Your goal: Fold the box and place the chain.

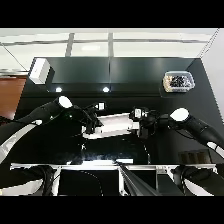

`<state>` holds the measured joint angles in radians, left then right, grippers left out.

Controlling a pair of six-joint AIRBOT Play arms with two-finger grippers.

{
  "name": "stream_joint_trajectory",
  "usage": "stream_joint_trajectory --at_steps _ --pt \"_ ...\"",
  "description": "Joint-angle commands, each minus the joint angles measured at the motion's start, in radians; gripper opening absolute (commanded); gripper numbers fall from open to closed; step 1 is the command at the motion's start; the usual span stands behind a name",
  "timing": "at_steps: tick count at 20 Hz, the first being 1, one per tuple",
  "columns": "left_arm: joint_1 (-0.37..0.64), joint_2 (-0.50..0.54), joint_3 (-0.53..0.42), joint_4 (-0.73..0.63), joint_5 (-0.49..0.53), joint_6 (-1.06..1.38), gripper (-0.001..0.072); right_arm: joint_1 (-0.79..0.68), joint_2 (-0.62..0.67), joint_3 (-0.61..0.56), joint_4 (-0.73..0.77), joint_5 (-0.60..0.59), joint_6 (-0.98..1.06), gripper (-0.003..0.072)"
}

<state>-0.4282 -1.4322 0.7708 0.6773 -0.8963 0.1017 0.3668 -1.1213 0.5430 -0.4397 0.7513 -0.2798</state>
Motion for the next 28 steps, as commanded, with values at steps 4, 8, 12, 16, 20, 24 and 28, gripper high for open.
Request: stream_joint_trajectory --at_steps 4,8,12,16,20,24,28 --pt "0.000 0.001 0.001 -0.002 0.003 0.001 0.0024 -0.005 -0.021 0.001 0.116 0.010 -0.084 0.0636" --pt "0.000 0.001 0.003 -0.002 0.002 0.000 0.0023 -0.010 -0.027 0.001 0.113 -0.013 -0.083 0.0637" --pt "0.000 0.027 0.019 0.005 0.000 0.005 0.0023 -0.018 -0.027 0.001 0.065 -0.014 -0.059 0.0637" --pt "0.000 0.036 0.021 0.103 -0.037 0.004 0.0023 -0.018 -0.027 0.001 0.062 -0.018 -0.056 0.0636" --pt "-0.001 0.035 0.021 0.126 -0.040 0.029 0.0023 -0.018 -0.027 0.001 0.063 -0.004 -0.056 0.0637" --pt "-0.023 0.035 0.021 0.129 -0.021 0.030 0.0023 0.018 -0.027 0.001 0.069 0.027 -0.056 0.0637" --pt "-0.032 0.035 0.021 0.129 -0.007 0.029 0.0023 0.057 -0.043 0.000 0.066 0.027 -0.056 0.0637"
